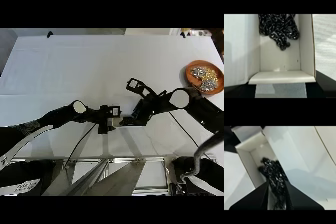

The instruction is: Fold the box and place the chain.

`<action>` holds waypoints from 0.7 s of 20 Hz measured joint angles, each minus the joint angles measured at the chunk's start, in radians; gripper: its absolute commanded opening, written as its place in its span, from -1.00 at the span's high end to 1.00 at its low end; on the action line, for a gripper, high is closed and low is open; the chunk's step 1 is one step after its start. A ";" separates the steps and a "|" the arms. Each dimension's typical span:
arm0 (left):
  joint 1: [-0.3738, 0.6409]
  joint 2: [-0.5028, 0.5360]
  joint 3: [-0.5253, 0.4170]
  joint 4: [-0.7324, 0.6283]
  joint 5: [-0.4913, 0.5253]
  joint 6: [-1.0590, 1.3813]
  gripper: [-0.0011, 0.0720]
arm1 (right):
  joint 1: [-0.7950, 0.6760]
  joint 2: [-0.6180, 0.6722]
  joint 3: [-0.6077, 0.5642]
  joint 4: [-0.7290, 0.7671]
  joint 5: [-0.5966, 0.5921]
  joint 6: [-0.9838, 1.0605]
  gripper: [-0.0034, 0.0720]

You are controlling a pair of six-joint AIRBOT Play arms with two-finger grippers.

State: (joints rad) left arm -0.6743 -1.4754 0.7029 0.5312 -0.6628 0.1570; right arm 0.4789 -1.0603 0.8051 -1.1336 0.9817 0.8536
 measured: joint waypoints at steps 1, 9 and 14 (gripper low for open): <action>0.000 0.000 0.000 0.000 0.000 0.000 0.94 | -0.009 0.018 0.004 -0.046 0.014 0.027 0.32; 0.000 0.000 0.000 0.000 0.000 0.000 0.94 | -0.233 0.089 -0.016 -0.214 0.131 -0.014 0.33; 0.000 0.000 0.000 0.000 0.000 0.000 0.94 | -0.253 0.029 -0.110 -0.167 0.081 -0.254 0.33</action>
State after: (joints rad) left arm -0.6743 -1.4754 0.7029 0.5312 -0.6632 0.1570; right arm 0.2264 -1.0317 0.6949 -1.3006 1.0630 0.5999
